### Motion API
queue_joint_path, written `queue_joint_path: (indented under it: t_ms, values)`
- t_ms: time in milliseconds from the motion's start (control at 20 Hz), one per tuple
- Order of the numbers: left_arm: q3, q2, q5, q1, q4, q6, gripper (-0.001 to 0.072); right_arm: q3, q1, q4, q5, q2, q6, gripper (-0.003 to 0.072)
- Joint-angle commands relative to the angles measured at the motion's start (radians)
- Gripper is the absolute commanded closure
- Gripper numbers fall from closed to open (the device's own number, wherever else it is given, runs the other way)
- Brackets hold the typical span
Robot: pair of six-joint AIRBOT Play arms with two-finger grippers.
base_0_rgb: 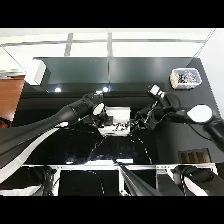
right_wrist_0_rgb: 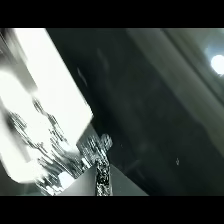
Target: Fold the box and place the chain.
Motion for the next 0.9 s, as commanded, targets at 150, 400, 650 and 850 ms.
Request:
queue_joint_path:
  t_ms: [150, 400, 650, 850]
  values:
    - [0.0, -0.001, 0.0, 0.001, 0.0, 0.0, 0.0679, 0.296, -0.001, 0.007, 0.226, 0.095, 0.251, 0.0668]
    - [0.0, -0.001, 0.0, 0.001, 0.0, 0.0, 0.0679, 0.509, 0.0, 0.107, 0.287, 0.095, 0.376, 0.0668]
    - [0.0, -0.001, 0.0, 0.001, 0.0, 0.0, 0.0679, 0.529, 0.002, 0.299, 0.295, 0.076, 0.377, 0.0668]
    - [0.0, -0.001, 0.0, 0.001, 0.0, 0.0, 0.0679, 0.422, 0.009, 0.297, 0.311, -0.001, 0.402, 0.0667]
